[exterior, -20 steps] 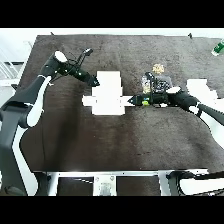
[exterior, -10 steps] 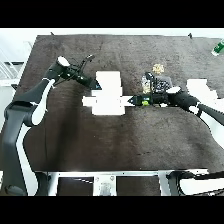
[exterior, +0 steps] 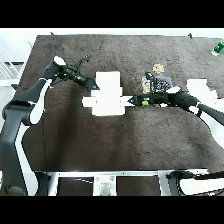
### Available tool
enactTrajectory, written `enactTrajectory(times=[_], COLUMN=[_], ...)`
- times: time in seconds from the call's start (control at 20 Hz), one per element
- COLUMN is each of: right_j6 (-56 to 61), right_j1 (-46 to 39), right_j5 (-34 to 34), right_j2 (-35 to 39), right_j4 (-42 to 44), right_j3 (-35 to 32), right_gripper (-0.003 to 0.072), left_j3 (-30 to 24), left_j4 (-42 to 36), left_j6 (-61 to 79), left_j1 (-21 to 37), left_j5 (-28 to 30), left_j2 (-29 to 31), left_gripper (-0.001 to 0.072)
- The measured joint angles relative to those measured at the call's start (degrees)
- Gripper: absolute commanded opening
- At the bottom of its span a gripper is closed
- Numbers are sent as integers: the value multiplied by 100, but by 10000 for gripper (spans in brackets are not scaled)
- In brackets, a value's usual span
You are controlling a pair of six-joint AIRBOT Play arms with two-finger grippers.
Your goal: Fold the box and place the chain.
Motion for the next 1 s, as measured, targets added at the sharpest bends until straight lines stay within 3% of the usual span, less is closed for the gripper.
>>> enactTrajectory(times=[0.55,0.6,0.75,0.8,0.85,1.0], right_j6=[-4,-4,-2,-2,-2,-2], right_j1=[0,0,0,0,0,0], right_j5=[0,0,0,0,0,0], right_j2=[0,0,0,0,0,0], right_j4=[-2,-2,-2,0,0,0], right_j3=[20,24,24,24,24,24], right_gripper=[11,11,11,11,11,11], left_j3=[0,0,0,2,2,2], left_j4=[-173,-179,-201,-208,-214,-243], left_j6=[188,203,227,229,236,275], left_j1=[28,22,17,17,17,20], left_j5=[-232,-240,-271,-282,-289,-299], left_j2=[-39,-42,-85,-103,-116,-138], left_gripper=[384,347,345,333,159,146])
